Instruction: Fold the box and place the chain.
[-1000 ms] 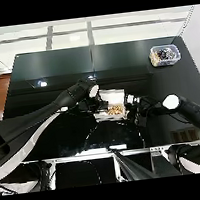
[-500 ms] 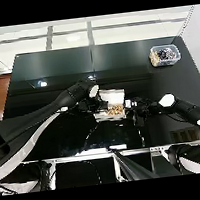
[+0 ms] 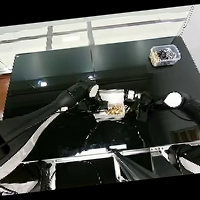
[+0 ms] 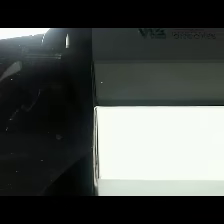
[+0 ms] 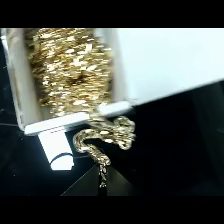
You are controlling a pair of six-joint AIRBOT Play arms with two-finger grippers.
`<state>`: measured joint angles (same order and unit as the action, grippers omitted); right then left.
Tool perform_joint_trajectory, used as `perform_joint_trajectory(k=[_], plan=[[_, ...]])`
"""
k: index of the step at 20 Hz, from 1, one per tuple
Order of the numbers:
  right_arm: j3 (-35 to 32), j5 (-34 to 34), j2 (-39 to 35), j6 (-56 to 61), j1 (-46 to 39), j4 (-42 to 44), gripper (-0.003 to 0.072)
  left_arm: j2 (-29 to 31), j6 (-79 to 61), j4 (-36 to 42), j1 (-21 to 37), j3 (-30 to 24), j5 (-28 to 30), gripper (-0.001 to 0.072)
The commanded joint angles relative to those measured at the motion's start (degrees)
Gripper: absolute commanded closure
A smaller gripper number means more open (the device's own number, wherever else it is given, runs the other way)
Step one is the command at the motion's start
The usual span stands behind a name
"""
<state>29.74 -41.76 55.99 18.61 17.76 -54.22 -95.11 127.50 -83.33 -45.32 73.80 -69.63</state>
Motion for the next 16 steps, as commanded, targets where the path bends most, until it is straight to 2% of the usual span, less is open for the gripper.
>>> perform_joint_trajectory(k=[1,3,5,8,11,14,16], plan=[[6.1,-9.6,-7.2,20.9,0.0,-9.7,0.0677,0.0,0.0,0.0,0.0,0.0,0.0,0.0681],[10.8,-15.7,-10.1,24.5,0.0,-6.4,0.0676,0.0,0.0,0.0,0.0,0.0,0.0,0.0680],[15.4,-18.5,-11.6,27.5,0.0,-3.0,0.0676,0.0,0.0,0.0,0.0,0.0,0.1,0.0681],[21.2,-18.5,-12.0,33.2,0.0,1.7,0.0676,0.0,0.0,0.0,0.0,0.0,0.1,0.0681],[24.7,-18.4,-12.0,33.7,0.0,10.9,0.0676,0.0,0.0,0.0,0.0,0.0,0.0,0.0681],[25.5,-18.3,-12.0,33.8,0.0,18.9,0.0676,0.0,0.0,0.0,0.0,0.0,0.0,0.0681],[25.1,-18.4,-11.7,35.5,0.4,19.7,0.0675,0.0,0.0,0.0,0.0,0.0,0.0,0.0681]])
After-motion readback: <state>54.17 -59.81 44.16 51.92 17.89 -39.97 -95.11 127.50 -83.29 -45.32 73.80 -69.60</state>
